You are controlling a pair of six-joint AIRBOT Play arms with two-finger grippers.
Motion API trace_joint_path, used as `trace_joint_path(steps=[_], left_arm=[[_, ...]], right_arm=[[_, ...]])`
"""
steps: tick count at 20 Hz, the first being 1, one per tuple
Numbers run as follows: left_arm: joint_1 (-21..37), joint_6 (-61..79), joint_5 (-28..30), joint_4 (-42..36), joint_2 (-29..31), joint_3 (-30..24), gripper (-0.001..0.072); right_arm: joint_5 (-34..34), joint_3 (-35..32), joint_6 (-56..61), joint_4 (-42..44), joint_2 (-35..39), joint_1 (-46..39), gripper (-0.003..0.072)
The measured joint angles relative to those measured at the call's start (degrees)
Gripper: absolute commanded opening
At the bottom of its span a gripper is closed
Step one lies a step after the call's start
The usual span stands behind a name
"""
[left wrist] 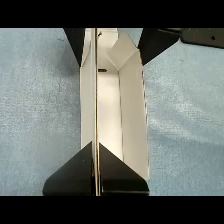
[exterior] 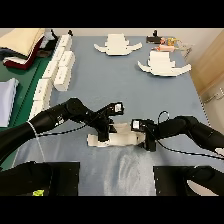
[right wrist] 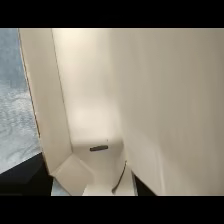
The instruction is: Fold the box.
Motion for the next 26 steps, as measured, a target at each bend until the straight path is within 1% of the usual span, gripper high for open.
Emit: trace_joint_path(steps=[2, 4, 6, 12, 13, 18, 21, 22, 23, 26], left_arm=[[0.0, 0.0, 0.0, 0.0, 0.0, 0.0, 0.0017], [0.0, 0.0, 0.0, 0.0, 0.0, 0.0, 0.0017], [0.0, 0.0, 0.0, 0.0, 0.0, 0.0, 0.0017], [0.0, 0.0, 0.0, 0.0, 0.0, 0.0, 0.0017], [0.0, 0.0, 0.0, 0.0, 0.0, 0.0, 0.0017], [0.0, 0.0, 0.0, 0.0, 0.0, 0.0, 0.0017], [0.0, 0.0, 0.0, 0.0, 0.0, 0.0, 0.0017], [0.0, 0.0, 0.0, 0.0, 0.0, 0.0, 0.0017], [0.0, 0.0, 0.0, 0.0, 0.0, 0.0, 0.0017], [0.0, 0.0, 0.0, 0.0, 0.0, 0.0, 0.0017]], right_arm=[[2.5, -1.0, -2.4, 1.5, 0.0, 0.0, 0.0706], [3.6, -1.5, -3.7, 2.4, 0.0, 0.0, 0.0703], [4.2, -1.7, -4.6, 2.8, -0.1, 0.0, 0.0622], [4.9, -2.8, -5.2, 3.1, -0.2, 0.0, 0.063], [4.9, -2.9, -5.2, 3.1, -0.2, 0.0, 0.0672], [4.8, -3.1, -3.0, 3.1, 0.4, 0.0, 0.0666], [4.5, -3.1, -2.2, 3.2, 0.8, 0.0, 0.0646], [4.5, -3.1, -2.0, 3.2, 0.8, 0.0, 0.0625], [4.5, -3.1, -1.9, 3.3, 0.8, 0.0, 0.0548], [4.3, -3.5, -1.8, 3.4, 0.9, 0.0, 0.0542]])
